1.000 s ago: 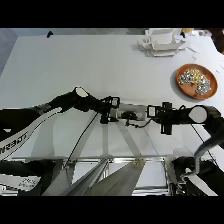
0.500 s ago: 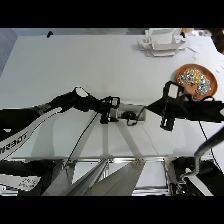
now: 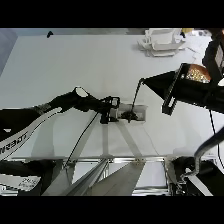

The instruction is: Fold the box and place the chain.

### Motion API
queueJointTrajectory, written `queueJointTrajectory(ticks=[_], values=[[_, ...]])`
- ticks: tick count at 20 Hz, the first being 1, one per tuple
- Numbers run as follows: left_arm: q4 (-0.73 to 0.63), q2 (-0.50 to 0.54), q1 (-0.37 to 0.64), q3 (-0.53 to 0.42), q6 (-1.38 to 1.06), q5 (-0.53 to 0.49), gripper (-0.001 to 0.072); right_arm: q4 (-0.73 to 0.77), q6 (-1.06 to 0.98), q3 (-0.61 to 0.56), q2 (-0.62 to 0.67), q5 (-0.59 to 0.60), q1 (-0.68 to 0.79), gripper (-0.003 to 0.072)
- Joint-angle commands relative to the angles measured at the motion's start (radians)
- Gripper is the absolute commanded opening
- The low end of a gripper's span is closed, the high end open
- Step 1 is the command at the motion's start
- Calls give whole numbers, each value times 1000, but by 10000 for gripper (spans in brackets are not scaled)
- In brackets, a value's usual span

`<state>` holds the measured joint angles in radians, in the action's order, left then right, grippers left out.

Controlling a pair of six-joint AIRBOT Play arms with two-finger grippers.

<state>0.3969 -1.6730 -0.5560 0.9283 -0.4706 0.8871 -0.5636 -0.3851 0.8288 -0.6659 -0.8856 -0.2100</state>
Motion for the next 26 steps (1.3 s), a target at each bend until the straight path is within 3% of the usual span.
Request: queueJointTrajectory(ticks=[1,10,18,22,26], values=[[0,0,1,0,0,0,206,38,-41,5,1,86,0,14],[0,0,1,0,0,-1,206,100,-40,5,1,125,0,14],[0,0,1,0,0,0,206,-165,-41,4,-91,-208,0,15],[0,0,1,0,0,-1,206,-317,-68,4,-121,-257,0,15],[0,0,1,0,0,0,206,-373,-89,4,-146,-290,0,15]])
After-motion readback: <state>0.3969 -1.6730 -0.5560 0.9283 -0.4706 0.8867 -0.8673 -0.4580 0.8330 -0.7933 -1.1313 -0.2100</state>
